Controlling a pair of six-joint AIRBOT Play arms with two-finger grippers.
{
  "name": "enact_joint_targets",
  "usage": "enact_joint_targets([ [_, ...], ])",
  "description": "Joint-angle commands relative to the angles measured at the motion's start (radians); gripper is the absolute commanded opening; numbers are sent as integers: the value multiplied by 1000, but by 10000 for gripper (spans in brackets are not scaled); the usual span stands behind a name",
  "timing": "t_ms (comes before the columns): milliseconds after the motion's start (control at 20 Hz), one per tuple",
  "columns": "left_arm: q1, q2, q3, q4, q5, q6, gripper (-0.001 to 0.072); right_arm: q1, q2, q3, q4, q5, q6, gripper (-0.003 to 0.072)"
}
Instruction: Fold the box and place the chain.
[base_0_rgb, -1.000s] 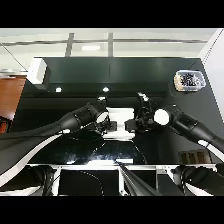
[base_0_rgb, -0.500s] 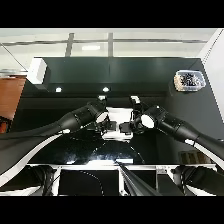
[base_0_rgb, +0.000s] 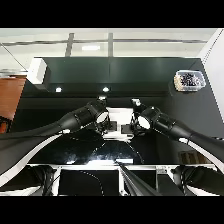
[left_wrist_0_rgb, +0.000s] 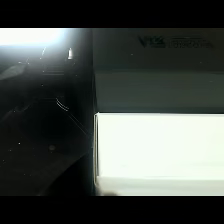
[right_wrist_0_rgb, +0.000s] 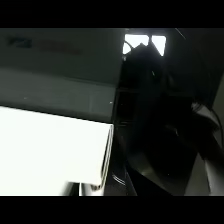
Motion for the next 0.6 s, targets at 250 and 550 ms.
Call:
enact_joint_targets([
  [250,0,-1,1,0,-2,1,25,-2,-20,43,-28,40,97,304],
  [550,0,-1,1,0,-2,1,25,-2,-23,45,-24,55,124,197],
])
